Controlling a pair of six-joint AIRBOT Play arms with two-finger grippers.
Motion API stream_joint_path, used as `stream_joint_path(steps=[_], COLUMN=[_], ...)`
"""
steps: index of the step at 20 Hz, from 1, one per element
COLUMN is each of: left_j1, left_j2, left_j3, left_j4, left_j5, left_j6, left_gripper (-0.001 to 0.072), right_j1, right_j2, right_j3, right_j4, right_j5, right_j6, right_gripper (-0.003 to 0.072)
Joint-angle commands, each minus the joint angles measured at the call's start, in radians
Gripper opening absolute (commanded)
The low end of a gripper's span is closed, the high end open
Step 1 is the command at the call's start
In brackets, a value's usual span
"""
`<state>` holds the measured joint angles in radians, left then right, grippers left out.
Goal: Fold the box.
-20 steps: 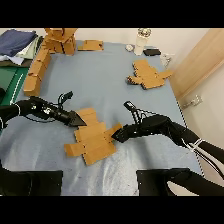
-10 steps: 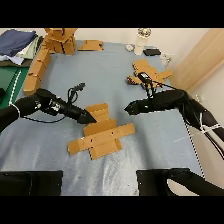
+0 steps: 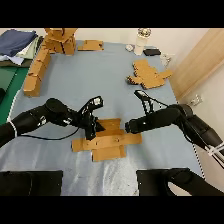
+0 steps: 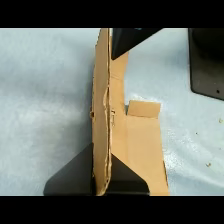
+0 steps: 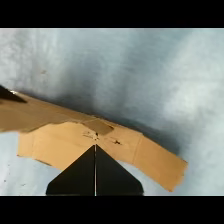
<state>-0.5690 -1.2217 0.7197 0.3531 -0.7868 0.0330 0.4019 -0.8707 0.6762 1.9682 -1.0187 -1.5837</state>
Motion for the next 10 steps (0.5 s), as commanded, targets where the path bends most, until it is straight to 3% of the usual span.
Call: stream_joint_path(steps=[1, 10], left_j1=[-0.036, -0.036], left_j2=[0.023, -0.017], left_j3=[-0.077, -0.129], left_j4=[-0.102, -0.136], left_j5=[0.065, 0.098], left_j6=[0.190, 0.285], left_gripper=[0.0012, 0.0014], right_j1=[0.055, 0.055], right_j2=[0.068, 0.066], right_j3=[-0.081, -0.082], right_j4=[-0.070, -0.069], right_j5=[0.045, 0.154], right_j6=[0.156, 0.173], right_gripper=[0.0002, 0.0002])
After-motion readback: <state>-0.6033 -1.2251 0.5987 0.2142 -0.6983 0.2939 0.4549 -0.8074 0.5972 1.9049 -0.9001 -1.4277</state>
